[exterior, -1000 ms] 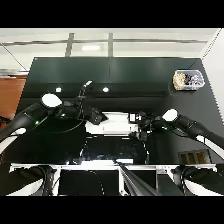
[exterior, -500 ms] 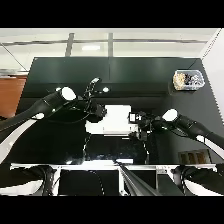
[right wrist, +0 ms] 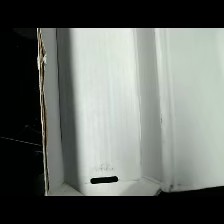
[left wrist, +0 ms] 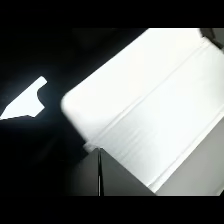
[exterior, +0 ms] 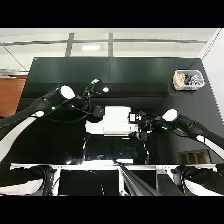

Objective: Fold the box and place the chain.

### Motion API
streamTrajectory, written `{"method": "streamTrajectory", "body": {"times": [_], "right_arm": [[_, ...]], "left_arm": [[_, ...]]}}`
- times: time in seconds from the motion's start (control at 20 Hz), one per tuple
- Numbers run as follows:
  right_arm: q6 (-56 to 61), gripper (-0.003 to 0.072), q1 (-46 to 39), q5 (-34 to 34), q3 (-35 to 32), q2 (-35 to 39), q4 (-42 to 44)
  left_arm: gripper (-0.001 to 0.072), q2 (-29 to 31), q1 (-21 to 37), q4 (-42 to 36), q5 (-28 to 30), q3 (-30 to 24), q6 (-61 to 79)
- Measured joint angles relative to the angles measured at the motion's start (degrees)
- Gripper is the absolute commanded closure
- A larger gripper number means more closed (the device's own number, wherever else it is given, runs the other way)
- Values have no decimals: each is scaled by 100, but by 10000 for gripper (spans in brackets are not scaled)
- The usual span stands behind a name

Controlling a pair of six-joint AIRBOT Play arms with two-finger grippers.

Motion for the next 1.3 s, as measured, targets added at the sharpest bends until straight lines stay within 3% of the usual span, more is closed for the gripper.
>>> {"method": "streamTrajectory", "body": {"times": [0.25,0.35,0.4,0.45,0.5,0.6,0.85,1.0,1.05,1.1,1.15,1.3], "right_arm": [[0,258,0,0,-2,0,0],[0,258,0,0,-2,2,0],[0,258,0,0,0,0,0],[0,257,0,0,0,2,2],[0,257,0,0,0,0,2],[0,257,0,0,0,0,0],[0,257,0,0,-2,0,2],[0,257,0,0,0,2,2],[0,257,0,0,-2,2,0],[0,257,0,0,0,0,2],[0,257,0,0,-2,0,0],[0,257,0,0,-2,0,2]], "left_arm": [[686,835,763,326,-164,-400,328],[680,1244,839,166,-592,-691,1073],[570,1423,811,120,-706,-844,1469],[234,1558,756,96,-772,-992,1869],[-6,1639,686,76,-839,-1110,2236],[-7,1707,466,83,-605,-1298,2868],[3,1593,-393,557,647,-1469,3910],[33,1550,-688,870,785,-1469,4144],[144,1539,-723,929,737,-1460,4179],[365,1530,-741,979,680,-1456,4207],[452,1523,-754,1025,632,-1453,4238],[453,1506,-772,955,573,-1447,4280]]}}
